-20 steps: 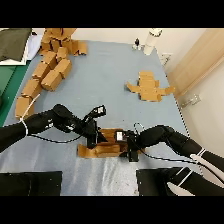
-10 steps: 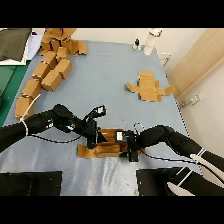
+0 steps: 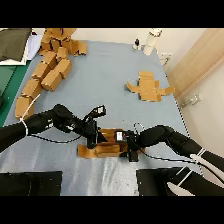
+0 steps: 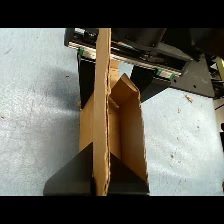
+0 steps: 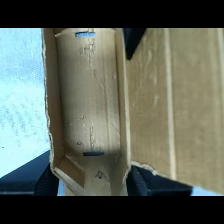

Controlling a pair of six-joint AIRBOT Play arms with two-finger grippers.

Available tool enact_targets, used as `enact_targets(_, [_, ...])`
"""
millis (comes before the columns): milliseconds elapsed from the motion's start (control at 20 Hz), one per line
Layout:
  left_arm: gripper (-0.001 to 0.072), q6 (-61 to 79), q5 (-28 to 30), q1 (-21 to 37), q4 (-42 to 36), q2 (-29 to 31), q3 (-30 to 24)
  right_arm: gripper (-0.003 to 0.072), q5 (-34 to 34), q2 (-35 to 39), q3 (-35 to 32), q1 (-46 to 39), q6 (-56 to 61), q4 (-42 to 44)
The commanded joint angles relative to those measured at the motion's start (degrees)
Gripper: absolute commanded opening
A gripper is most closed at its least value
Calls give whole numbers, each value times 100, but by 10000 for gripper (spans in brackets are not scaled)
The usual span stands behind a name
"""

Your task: Fold the box.

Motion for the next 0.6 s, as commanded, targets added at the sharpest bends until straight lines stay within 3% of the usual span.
enact_targets(0, [12,0,-2,2,-13,-4,7,464,4,-4,2,4,2,4])
enact_targets(400, [14,-2,7,13,-13,-4,26,464,4,-4,2,4,2,4])
enact_targets(450, [67,0,9,13,-13,-4,33,463,4,-4,2,4,2,4])
enact_targets(500, [326,-9,59,13,-15,-4,44,463,4,-4,2,4,2,2])
enact_targets(550, [418,-168,94,13,-7,-4,44,463,4,-4,2,4,2,2])
